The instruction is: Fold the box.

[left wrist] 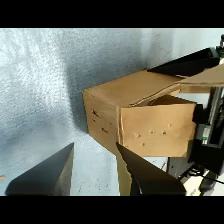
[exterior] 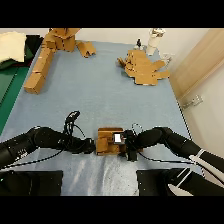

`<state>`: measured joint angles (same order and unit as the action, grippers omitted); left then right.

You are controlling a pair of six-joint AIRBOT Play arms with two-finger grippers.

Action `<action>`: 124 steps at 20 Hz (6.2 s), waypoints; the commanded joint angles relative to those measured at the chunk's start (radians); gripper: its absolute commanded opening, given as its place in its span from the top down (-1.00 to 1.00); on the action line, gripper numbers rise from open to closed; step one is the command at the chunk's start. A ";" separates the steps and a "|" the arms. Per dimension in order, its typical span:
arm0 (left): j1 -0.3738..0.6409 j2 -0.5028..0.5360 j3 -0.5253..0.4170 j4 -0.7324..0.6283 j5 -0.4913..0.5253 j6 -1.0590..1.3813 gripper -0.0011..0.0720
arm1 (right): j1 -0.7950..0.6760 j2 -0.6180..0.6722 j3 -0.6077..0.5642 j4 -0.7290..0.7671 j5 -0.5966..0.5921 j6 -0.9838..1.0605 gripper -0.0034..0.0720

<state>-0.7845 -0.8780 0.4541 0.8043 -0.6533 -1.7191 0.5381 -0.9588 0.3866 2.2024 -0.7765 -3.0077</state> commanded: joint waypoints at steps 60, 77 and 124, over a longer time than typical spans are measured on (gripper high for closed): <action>-0.344 -0.568 0.598 0.647 -0.424 -0.773 0.09 | 0.000 0.000 0.000 0.000 0.001 0.000 -0.35; -0.338 -0.545 0.627 0.647 -0.456 -0.790 -0.38 | 0.000 0.000 0.000 0.000 0.001 0.000 -0.35; 0.100 -0.188 -0.011 -0.278 0.026 1.775 -0.96 | 0.000 0.000 0.000 0.000 0.001 0.000 -0.35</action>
<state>-0.6453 -1.0809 0.4854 0.6289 -0.7490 -0.0174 0.5381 -0.9585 0.3866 2.2024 -0.7761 -3.0077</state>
